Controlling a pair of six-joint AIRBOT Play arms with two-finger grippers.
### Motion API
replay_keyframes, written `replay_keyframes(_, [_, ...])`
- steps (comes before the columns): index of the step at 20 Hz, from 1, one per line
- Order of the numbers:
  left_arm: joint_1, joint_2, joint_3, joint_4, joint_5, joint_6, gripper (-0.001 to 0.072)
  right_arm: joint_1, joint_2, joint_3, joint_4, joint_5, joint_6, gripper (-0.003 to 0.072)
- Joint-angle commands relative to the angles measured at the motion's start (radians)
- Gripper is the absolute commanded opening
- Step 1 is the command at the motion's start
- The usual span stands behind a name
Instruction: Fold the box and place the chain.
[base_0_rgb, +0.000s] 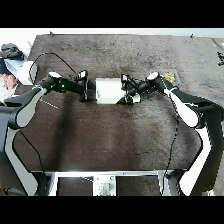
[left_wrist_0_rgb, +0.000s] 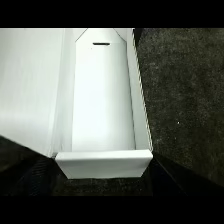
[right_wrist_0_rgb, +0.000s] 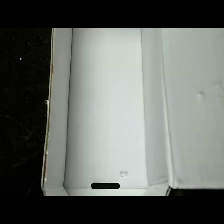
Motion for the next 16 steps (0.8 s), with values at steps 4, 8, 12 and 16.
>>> replay_keyframes(4, [-0.028, -0.025, -0.008, -0.001, -0.001, -0.013, 0.072, 0.0, 0.0, 0.0, 0.0, 0.002, -0.002, 0.0439])
replay_keyframes(8, [-0.032, -0.03, -0.008, -0.008, 0.014, -0.013, 0.072, 0.0, 0.0, 0.0, 0.0, 0.002, -0.002, 0.0439])
replay_keyframes(12, [-0.043, -0.041, -0.007, -0.026, 0.043, -0.01, 0.0707, 0.0, 0.0, 0.0, 0.0, 0.002, -0.002, 0.0439])
replay_keyframes(16, [-0.043, -0.048, -0.007, -0.029, 0.06, -0.018, 0.0706, 0.0, 0.0, 0.0, 0.0, 0.002, -0.002, 0.0439])
